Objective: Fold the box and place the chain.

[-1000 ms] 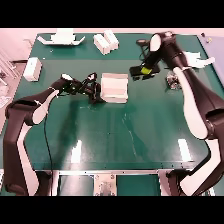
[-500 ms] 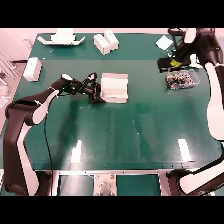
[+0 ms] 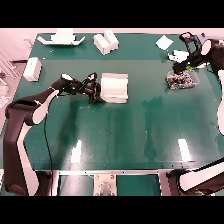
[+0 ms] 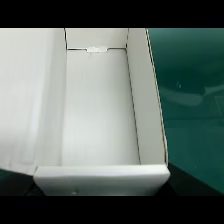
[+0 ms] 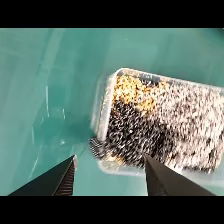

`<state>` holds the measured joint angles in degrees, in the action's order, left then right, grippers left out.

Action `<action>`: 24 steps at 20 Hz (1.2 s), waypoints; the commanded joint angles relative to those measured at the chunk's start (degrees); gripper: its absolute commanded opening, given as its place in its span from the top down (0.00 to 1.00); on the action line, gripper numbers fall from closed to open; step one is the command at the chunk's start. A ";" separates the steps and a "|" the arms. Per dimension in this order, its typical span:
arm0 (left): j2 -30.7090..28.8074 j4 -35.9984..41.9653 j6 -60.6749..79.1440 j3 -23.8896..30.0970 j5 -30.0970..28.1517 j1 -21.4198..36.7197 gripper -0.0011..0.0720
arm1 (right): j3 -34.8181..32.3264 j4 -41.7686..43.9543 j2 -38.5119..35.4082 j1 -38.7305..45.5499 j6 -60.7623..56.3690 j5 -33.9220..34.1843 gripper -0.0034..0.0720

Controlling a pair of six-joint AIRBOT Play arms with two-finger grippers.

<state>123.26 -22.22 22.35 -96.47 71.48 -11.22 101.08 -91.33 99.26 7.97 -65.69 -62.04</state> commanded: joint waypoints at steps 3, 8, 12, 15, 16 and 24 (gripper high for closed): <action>0.02 -0.02 0.00 -0.02 -0.02 0.04 0.44 | -4.94 4.33 2.08 4.52 10.49 9.18 0.30; 0.02 -0.02 0.02 -0.02 -0.02 0.04 0.44 | -4.92 4.31 6.19 5.81 10.47 13.18 0.40; 0.02 -0.04 0.00 -0.02 -0.09 0.04 0.44 | -4.94 4.35 7.65 5.79 10.01 13.92 0.39; 0.02 -0.02 0.02 -0.02 -0.09 0.04 0.44 | -5.14 4.37 8.02 5.79 8.59 12.41 0.39; 0.02 -0.04 0.02 -0.02 -0.09 0.04 0.44 | -5.18 4.37 8.33 5.81 8.26 11.91 0.39; 0.02 -0.02 0.02 -0.02 -0.09 0.04 0.44 | -5.18 6.19 9.97 5.64 7.65 9.68 0.79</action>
<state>123.26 -22.24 22.35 -96.47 71.40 -11.22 95.94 -86.06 108.90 13.69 -57.84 -51.48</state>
